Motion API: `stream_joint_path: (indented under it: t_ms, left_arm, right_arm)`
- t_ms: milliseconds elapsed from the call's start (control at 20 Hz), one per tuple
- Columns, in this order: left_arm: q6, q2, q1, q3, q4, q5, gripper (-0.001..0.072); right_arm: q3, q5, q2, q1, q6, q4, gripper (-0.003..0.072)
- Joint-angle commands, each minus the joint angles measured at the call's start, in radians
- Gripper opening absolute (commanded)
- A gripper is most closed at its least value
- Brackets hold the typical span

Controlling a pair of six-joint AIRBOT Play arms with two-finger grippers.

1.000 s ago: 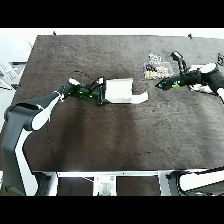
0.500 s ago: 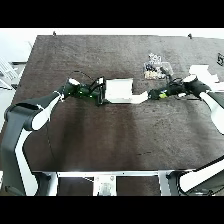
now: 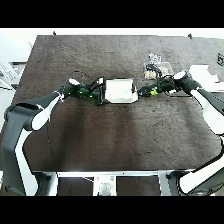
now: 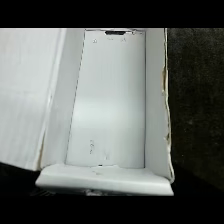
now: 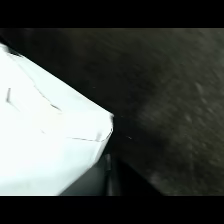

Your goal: Fold the box and place the chain.

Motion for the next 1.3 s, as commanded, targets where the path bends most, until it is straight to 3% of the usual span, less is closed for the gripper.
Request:
stream_joint_path:
  t_ms: [0,200,300,650,750,1100,1250]
  left_arm:
    - [0.000,0.000,0.001,0.000,0.000,0.001,0.0514]
    - [0.000,0.000,0.001,0.000,0.000,0.000,0.0514]
    - [0.000,0.000,0.001,0.000,0.000,0.000,0.0514]
    - [0.000,0.000,0.001,0.000,0.000,0.000,0.0514]
    - [0.000,0.000,0.001,0.000,0.000,0.000,0.0515]
    - [0.000,0.000,0.001,0.000,0.000,-0.001,0.0515]
    - [0.000,0.000,0.001,0.000,0.000,-0.001,0.0515]
  right_arm:
    - [0.021,0.027,0.007,0.004,0.003,0.024,0.0151]
    - [0.020,0.042,0.007,0.004,0.002,0.047,0.0158]
    - [0.020,0.046,0.007,0.004,0.002,0.074,0.0291]
    - [0.021,0.060,0.007,0.024,0.002,0.083,0.0300]
    - [0.021,0.060,0.007,0.034,0.002,0.083,0.0404]
    - [0.040,0.060,0.007,0.079,0.004,0.064,0.0430]
    - [0.087,0.059,0.007,0.109,0.115,-0.076,0.0431]
